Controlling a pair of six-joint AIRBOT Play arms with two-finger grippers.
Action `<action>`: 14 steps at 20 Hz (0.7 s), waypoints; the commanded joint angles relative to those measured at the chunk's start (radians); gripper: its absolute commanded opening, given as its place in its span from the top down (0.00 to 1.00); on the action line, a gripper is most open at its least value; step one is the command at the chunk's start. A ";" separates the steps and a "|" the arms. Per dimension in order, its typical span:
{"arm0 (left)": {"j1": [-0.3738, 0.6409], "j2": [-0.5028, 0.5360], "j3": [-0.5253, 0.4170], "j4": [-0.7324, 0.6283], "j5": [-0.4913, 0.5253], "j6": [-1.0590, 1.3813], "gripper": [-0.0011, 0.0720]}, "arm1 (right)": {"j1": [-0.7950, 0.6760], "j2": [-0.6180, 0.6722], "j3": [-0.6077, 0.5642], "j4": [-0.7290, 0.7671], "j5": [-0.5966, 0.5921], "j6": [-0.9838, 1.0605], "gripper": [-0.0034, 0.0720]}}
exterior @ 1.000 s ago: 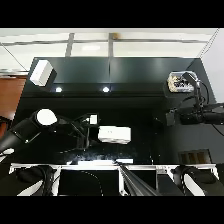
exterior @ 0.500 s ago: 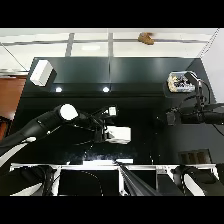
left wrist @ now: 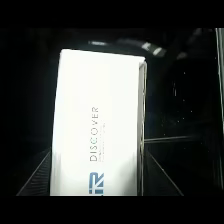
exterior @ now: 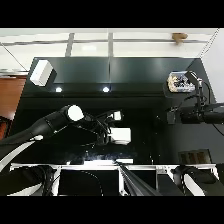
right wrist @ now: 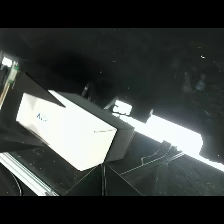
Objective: Fold the box and place the chain.
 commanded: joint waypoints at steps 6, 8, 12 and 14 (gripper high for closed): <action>-0.057 -0.079 0.001 0.062 0.090 -0.033 0.01 | 0.000 0.001 -0.001 0.000 -0.010 0.000 0.94; -0.082 -0.099 0.001 0.066 0.163 -0.081 0.01 | 0.000 0.001 -0.001 0.001 -0.021 0.004 0.94; -0.077 -0.094 0.021 0.174 0.097 -0.174 0.60 | 0.000 0.001 -0.001 -0.003 -0.027 0.004 0.94; -0.013 -0.057 0.047 0.278 0.010 -0.288 0.59 | 0.000 0.001 -0.001 -0.005 -0.027 0.004 0.94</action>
